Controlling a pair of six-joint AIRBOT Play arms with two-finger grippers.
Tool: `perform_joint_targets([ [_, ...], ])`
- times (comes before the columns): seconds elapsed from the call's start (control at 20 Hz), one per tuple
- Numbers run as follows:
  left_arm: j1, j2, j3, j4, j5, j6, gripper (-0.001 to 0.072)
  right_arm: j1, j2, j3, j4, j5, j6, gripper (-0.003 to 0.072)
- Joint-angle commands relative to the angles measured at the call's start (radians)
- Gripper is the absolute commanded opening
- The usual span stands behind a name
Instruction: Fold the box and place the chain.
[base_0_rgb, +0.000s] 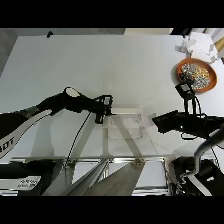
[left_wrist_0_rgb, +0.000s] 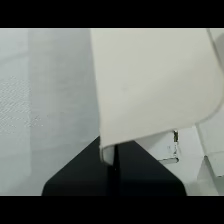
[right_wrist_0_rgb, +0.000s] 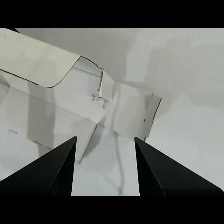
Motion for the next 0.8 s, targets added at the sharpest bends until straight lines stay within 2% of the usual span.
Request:
perform_joint_targets([
  [0.0, 0.000, 0.004, 0.023, 0.054, -0.005, -0.027, 0.0003, 0.001, -0.001, 0.000, 0.000, 0.000, -0.003, 0.0412],
  [0.75, -0.002, -0.010, 0.023, 0.054, -0.004, -0.019, 0.0009, 0.001, -0.001, 0.000, -0.026, -0.004, -0.007, 0.0412],
])
